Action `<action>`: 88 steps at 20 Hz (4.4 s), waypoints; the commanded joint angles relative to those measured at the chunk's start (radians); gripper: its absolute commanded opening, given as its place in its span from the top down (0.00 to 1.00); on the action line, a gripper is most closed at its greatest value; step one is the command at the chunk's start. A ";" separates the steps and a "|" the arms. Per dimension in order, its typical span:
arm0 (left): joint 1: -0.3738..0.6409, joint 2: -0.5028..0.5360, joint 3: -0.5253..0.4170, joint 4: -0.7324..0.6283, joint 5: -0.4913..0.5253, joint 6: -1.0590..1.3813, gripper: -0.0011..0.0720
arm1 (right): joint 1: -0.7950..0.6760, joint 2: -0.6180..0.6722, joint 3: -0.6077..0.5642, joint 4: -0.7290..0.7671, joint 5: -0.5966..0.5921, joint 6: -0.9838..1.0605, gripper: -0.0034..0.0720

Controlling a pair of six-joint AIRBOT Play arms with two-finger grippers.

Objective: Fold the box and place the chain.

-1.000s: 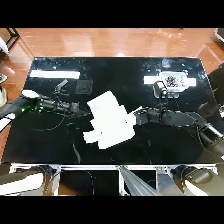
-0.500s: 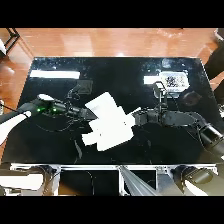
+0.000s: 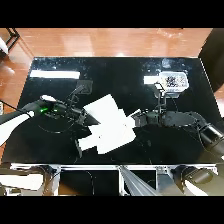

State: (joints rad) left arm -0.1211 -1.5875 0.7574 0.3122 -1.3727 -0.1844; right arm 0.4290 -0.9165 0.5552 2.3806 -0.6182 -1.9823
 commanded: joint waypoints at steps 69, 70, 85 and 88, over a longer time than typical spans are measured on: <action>-0.320 0.278 0.033 0.513 0.454 0.206 0.96 | 0.328 -0.120 -0.108 -0.146 0.104 -0.929 0.02; -0.320 0.278 0.033 0.513 0.455 0.206 0.96 | 0.328 -0.134 -0.104 -0.135 0.128 -0.916 0.02; -0.320 0.278 0.033 0.513 0.452 0.195 0.96 | 0.292 -0.138 -0.021 -0.201 0.177 -0.758 0.02; -0.320 0.278 0.033 0.513 0.452 0.175 0.96 | 0.273 -0.137 -0.021 -0.201 0.177 -0.757 0.02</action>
State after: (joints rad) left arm -0.4412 -1.3094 0.7898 0.8253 -0.9195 0.0067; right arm 0.7216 -1.0546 0.5293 2.1967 -0.4412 -2.7621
